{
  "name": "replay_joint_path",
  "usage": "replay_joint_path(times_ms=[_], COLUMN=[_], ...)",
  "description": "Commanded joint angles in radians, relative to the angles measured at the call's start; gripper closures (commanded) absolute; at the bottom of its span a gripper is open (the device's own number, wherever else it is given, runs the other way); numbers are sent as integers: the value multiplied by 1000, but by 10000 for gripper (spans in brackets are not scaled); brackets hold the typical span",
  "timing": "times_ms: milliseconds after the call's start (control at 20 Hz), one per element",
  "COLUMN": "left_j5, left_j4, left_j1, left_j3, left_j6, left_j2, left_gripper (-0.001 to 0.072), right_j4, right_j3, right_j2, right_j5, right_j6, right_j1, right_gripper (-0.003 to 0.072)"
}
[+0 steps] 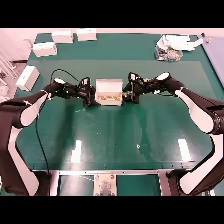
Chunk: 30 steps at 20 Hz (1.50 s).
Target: Fold the box and place the chain.
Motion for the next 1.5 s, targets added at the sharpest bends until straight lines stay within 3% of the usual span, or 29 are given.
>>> replay_joint_path(times_ms=[0,200,350,500,600,650,1000,1450], left_j5=[0,0,0,0,0,0,0,0], left_j4=[0,0,0,0,0,0,0,0], left_j1=[1,1,1,1,1,1,1,1], left_j3=[0,0,0,0,0,0,0,0], left_j6=[0,0,0,0,0,0,0,0], left_j2=[0,0,0,0,0,0,0,0], left_gripper=[225,225,225,225,225,225,225,225], right_j4=[-17,-68,-88,-87,-87,-87,-68,-65], right_j3=[22,26,26,26,26,26,34,32], right_j2=[-24,-33,-35,-35,-35,-35,-5,196], right_j5=[-5,-13,-31,-58,-61,-61,-64,-16], right_j6=[-3,0,0,-1,-1,-1,144,333], right_j1=[4,5,5,6,9,10,-8,-10], right_gripper=[85,113,338,370,605,673,674,675])
